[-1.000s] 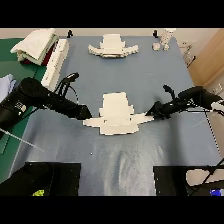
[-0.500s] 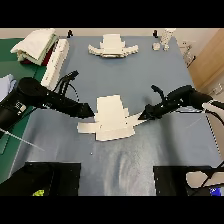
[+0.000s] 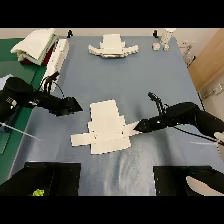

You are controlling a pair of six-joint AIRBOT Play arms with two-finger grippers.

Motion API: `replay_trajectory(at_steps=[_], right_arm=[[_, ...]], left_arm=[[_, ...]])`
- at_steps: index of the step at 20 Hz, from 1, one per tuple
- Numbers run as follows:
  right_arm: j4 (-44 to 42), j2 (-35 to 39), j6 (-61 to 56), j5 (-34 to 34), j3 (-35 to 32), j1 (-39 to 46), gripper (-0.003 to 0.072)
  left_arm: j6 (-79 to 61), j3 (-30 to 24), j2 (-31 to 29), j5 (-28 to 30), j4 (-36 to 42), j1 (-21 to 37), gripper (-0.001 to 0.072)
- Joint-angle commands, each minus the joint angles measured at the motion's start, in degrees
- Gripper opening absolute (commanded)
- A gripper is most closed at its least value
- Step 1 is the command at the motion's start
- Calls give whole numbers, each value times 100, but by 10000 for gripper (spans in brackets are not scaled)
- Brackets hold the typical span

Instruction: Fold the box.

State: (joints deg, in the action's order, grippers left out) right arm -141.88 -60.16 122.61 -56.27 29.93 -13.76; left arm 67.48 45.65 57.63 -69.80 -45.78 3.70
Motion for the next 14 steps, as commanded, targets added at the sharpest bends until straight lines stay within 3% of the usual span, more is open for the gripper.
replay_trajectory(at_steps=[1,2,6,14], right_arm=[[66,595,-374,472,-369,-243,0],[63,608,-442,474,-369,-243,0],[63,608,-461,459,-369,-243,0],[114,608,-470,409,-367,-240,0]], left_arm=[[-546,-96,520,2,122,195,622],[-844,-101,767,44,376,146,581],[-1934,-7,1902,79,1567,15,585],[-2608,1113,3657,-223,1838,-682,585]])
